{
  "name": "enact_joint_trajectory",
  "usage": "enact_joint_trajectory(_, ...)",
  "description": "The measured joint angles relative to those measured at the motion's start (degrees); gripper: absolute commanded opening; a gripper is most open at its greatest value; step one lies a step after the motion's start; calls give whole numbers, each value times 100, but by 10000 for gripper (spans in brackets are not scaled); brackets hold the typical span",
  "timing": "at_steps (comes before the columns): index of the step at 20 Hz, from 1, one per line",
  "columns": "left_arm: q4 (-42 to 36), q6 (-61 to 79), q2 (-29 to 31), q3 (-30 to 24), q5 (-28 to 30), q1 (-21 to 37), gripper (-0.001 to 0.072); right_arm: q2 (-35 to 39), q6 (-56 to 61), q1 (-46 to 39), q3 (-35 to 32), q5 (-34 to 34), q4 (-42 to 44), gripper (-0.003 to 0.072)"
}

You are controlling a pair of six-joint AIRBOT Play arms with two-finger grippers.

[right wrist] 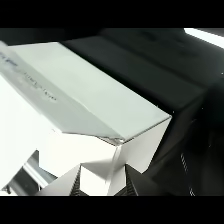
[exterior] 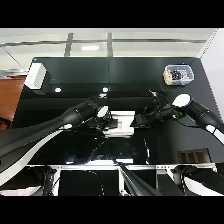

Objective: Fold the box and place the chain.

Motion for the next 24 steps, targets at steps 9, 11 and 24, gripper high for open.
enact_joint_trajectory(9,-28,-7,0,-2,48,2,27,-2,1539,772,177,-481,-1239,302)
enact_joint_trajectory(11,-28,-9,0,-2,46,2,27,-44,1882,925,264,-566,-1572,302)
enact_joint_trajectory(24,-7,2,0,-2,28,2,27,-925,5305,2317,1266,-382,-4089,300)
